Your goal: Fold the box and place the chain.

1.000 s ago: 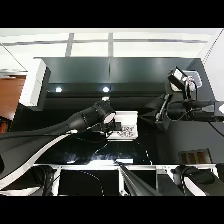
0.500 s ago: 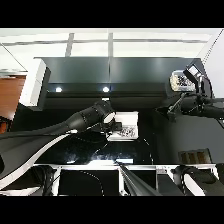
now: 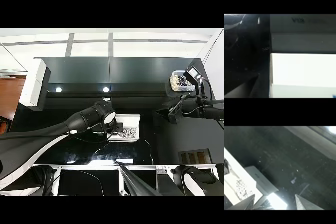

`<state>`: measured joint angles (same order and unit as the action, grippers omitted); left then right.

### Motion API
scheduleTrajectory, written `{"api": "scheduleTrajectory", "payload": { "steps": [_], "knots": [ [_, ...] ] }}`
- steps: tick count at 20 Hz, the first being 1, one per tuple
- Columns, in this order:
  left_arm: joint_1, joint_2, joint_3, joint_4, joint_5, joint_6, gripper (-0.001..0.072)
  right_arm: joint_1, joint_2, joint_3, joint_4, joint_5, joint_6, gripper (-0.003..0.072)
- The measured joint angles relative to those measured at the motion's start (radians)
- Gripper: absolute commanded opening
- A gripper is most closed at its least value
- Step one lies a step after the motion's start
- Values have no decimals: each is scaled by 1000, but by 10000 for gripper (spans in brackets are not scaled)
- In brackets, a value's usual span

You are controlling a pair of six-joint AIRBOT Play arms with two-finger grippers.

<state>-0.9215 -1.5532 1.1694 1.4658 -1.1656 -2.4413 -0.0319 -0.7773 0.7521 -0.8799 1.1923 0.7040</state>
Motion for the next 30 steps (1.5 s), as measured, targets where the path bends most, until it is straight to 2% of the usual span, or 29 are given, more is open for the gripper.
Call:
{"api": "scheduleTrajectory", "payload": {
  "steps": [4, 7, 9, 12, 14, 15, 16, 18, 20, 23, 26, 30],
  "knots": [
    [0, 28, 58, 34, -53, 86, 423, 0, 0, -1, 0, 0, 3, 579],
    [3, 104, 76, 46, -93, 259, 423, 0, 0, -1, 0, -3, 3, 579],
    [21, 182, 53, 47, -123, 410, 423, 0, 0, -1, 0, -5, 3, 579],
    [122, 350, -69, -9, -102, 628, 423, 0, 0, -1, 0, -7, 3, 579],
    [240, 482, -203, -175, 0, 845, 424, 0, 0, -1, -1, -13, 3, 579],
    [306, 540, -278, -302, 51, 986, 477, 0, 0, -1, -2, -16, 3, 579],
    [381, 592, -360, -457, 96, 1158, 718, 0, 0, -1, -4, -20, 3, 579],
    [501, 652, -505, -719, 149, 1504, 705, 0, 0, -1, -8, -27, 3, 579],
    [573, 669, -618, -896, 206, 1841, 705, 0, 0, -1, -17, -31, 3, 579],
    [601, 636, -705, -1029, 272, 2267, 705, 0, 0, -1, -34, -34, 3, 579],
    [568, 558, -737, -1092, 311, 2612, 705, 0, 0, -1, -40, -37, 8, 579],
    [515, 436, -719, -1131, 351, 2795, 707, 1, 0, -1, -43, -32, 37, 580]
  ]
}}
